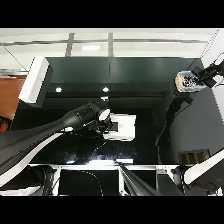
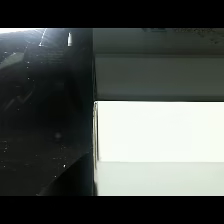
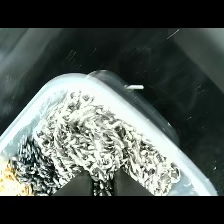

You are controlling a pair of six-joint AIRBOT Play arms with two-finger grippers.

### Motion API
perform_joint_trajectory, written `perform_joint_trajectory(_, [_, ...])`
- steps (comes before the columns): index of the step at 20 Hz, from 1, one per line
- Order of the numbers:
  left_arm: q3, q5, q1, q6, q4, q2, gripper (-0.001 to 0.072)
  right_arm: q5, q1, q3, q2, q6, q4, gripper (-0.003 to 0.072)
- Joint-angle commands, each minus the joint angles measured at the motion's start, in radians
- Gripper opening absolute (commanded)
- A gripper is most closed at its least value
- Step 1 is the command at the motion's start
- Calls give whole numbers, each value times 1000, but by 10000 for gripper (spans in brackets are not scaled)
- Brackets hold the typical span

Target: Fold the box and place the chain.

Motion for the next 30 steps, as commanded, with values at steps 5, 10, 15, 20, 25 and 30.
perform_joint_trajectory(5, [0, -1, 0, 0, -1, 0, 27, 73, -6, 1, 136, -233, 1, 10])
perform_joint_trajectory(10, [0, -1, 0, 0, -1, 0, 28, 111, -6, 1, 352, -426, 153, 9])
perform_joint_trajectory(15, [0, -1, 0, 0, 0, 0, 27, 159, 3, 1, 575, -526, 355, 6])
perform_joint_trajectory(20, [0, 1, 0, 0, 0, 0, 27, 182, 3, 1, 764, -572, 528, 6])
perform_joint_trajectory(25, [0, 2, 0, 0, 0, 0, 28, 346, 89, -22, 876, -621, 599, 6])
perform_joint_trajectory(30, [0, 0, 0, 0, 0, 0, 27, 408, 201, -148, 968, -647, 602, 4])
